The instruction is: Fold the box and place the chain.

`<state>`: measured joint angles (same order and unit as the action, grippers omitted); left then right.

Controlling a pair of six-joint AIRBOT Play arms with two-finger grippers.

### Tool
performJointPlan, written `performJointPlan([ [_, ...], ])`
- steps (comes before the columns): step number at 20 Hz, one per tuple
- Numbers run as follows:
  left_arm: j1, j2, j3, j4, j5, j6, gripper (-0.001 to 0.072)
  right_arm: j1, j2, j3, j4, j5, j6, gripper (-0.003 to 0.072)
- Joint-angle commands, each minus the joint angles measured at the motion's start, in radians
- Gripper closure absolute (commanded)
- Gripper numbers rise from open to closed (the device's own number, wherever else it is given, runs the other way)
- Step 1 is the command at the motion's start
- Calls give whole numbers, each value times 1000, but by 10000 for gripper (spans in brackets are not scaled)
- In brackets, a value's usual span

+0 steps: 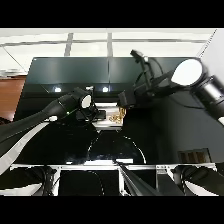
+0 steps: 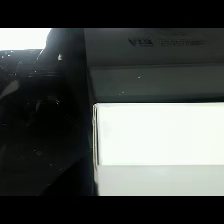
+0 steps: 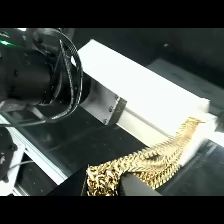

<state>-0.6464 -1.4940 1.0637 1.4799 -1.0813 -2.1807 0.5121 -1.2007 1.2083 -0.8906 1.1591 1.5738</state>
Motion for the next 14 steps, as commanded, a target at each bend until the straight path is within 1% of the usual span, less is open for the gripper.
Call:
performJointPlan([
  [1, 1, 0, 1, 0, 1, 0, 685, 52, -31, -101, 26, -165, 6, 667],
  [3, 1, 0, 1, 0, 1, 0, 685, 66, -76, -105, 26, -192, 6, 665],
  [4, 1, 0, 1, 0, 1, 0, 684, 68, -91, -105, 26, -199, 6, 573],
  [5, 1, 0, 1, 0, 0, 0, 685, 67, -98, -105, 25, -195, 5, 356],
  [6, 1, 0, 1, 0, 1, 0, 685, 61, -98, -104, 24, -181, 3, 302],
  [8, 1, 0, 1, -1, 5, 0, 684, 17, -82, -92, 3, -101, -7, 305],
  [9, 1, 0, 1, 0, 5, 0, 685, -26, -54, -91, -24, -58, -8, 321],
  [12, 0, 0, 5, 0, -5, 26, 685, -162, 56, -91, -159, 53, -7, 321],
  [14, -1, 0, 26, 4, -40, -10, 685, -236, 116, -91, -229, 111, -7, 321],
])
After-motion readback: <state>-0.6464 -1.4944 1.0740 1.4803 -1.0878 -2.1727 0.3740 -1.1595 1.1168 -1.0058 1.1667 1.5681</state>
